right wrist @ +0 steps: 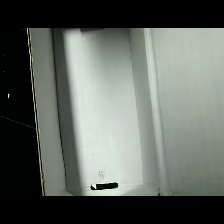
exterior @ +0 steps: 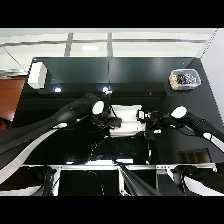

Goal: Fold the box and place the chain.

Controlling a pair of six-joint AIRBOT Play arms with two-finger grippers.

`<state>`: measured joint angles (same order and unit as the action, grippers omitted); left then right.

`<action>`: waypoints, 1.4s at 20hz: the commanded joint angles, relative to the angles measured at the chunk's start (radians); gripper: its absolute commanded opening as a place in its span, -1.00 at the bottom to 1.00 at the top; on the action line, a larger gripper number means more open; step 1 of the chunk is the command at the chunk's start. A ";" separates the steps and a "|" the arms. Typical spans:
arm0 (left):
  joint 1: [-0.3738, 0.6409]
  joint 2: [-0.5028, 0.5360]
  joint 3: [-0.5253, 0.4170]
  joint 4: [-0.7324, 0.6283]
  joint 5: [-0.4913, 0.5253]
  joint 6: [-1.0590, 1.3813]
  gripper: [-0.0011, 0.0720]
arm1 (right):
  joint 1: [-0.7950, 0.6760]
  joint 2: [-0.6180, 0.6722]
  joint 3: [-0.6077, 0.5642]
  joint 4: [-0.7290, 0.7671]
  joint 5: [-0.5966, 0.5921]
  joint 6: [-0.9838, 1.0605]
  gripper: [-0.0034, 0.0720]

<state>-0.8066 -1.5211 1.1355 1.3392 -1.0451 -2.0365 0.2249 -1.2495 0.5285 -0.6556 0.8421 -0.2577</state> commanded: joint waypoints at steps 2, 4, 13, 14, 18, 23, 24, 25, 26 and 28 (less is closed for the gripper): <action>-0.050 -0.061 0.116 0.162 -0.167 -0.227 -0.01 | 0.000 -0.001 0.000 0.000 0.000 0.000 -0.41; -0.065 -0.082 0.135 0.163 -0.169 -0.278 -0.01 | 0.000 -0.001 0.000 0.000 0.000 0.000 -0.41; -0.114 -0.147 0.181 0.175 -0.194 -0.336 -0.01 | 0.000 -0.001 0.000 0.000 0.000 0.000 -0.41; -0.114 -0.147 0.181 0.177 -0.193 -0.345 -0.01 | 0.000 -0.001 0.000 0.000 0.000 0.000 -0.41; -0.108 -0.147 0.181 0.176 -0.189 -0.352 -0.37 | 0.000 -0.001 0.000 0.000 0.000 0.000 -0.41; -0.108 -0.147 0.181 0.167 -0.167 -0.363 -0.90 | 0.000 -0.001 0.000 0.000 0.000 0.000 -0.41; -0.108 -0.147 0.181 0.167 -0.167 -0.375 -0.90 | 0.000 -0.001 0.000 0.000 0.000 0.000 -0.41; -0.108 -0.147 0.181 0.167 -0.169 -0.376 -0.90 | 0.000 -0.001 0.000 0.000 0.000 0.000 -0.41; -0.109 -0.147 0.181 0.166 -0.171 -0.377 -0.89 | 0.000 -0.001 0.000 0.000 0.000 0.000 -0.41; -0.108 -0.147 0.181 0.162 -0.171 -0.377 -0.26 | 0.000 -0.001 0.000 0.000 0.000 0.000 -0.41</action>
